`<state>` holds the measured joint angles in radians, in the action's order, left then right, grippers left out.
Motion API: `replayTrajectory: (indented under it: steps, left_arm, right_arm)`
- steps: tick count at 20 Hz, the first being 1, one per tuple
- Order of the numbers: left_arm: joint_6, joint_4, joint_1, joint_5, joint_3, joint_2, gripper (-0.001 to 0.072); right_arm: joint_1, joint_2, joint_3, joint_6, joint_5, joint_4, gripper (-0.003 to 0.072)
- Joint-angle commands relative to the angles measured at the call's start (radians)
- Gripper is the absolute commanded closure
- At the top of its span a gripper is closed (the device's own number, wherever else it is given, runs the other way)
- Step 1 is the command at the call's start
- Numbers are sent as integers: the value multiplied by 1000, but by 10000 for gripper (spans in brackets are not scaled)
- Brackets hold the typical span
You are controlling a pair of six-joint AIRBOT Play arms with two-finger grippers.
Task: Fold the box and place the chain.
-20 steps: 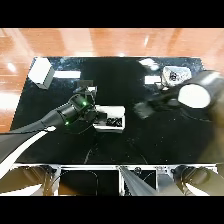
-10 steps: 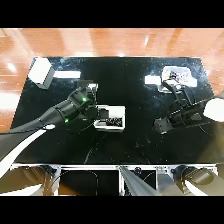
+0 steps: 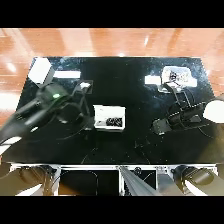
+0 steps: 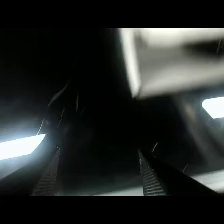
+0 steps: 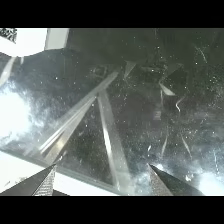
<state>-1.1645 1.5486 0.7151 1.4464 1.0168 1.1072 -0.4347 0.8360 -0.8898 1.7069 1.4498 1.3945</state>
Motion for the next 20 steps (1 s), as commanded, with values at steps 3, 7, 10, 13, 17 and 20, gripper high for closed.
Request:
replayTrajectory:
  steps: [3, 7, 10, 13, 17, 20]
  left_arm:
    - [-4, -37, -124, -46, -341, -462, 117]
    - [-36, 230, -344, -131, -534, -775, 117]
    - [-226, 385, -442, -127, -573, -778, 117]
    - [-319, 397, -486, -105, -565, -656, 117]
    - [-456, 399, -491, -157, -491, -439, 117]
    - [-467, 401, -490, -211, -414, -324, 117]
  right_arm:
    - [-2, 32, -41, 62, -89, -8, 10]
    - [14, 319, -322, -27, -122, -12, 10]
    - [16, 603, -591, -159, -167, -76, 10]
    - [5, 783, -728, -317, -82, -255, 10]
    - [-45, 808, -728, -470, -70, -314, 10]
    - [-98, 808, -726, -512, 24, -309, 11]
